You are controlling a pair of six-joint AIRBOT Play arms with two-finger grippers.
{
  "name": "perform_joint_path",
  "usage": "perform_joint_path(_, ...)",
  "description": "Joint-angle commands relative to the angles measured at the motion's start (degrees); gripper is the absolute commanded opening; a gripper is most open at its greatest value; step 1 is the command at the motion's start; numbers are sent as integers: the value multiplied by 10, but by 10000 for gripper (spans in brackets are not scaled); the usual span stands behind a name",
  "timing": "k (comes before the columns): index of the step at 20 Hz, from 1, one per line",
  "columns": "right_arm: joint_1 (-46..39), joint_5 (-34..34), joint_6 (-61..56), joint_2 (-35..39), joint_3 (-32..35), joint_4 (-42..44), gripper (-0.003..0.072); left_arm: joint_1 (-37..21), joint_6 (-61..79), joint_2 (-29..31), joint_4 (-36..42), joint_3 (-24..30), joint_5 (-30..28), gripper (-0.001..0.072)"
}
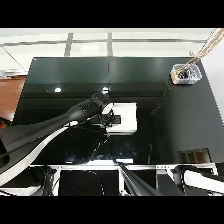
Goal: Fold the box and place the chain.
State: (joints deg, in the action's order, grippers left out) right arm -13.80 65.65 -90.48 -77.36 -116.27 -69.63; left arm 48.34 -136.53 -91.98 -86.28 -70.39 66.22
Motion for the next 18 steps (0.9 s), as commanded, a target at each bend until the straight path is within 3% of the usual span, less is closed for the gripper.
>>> perform_joint_path(1, 11, 26, 52, 82, 0, 69, 7, -1, 0, 0, 0, -1, 0, 28)
perform_joint_path(8, 47, 57, 62, 170, 1, 117, 7, -1, 0, 0, 0, -1, 1, 28)
perform_joint_path(18, 222, 121, 60, 211, 49, 126, 9, -1, 0, 0, 0, -1, 3, 27)
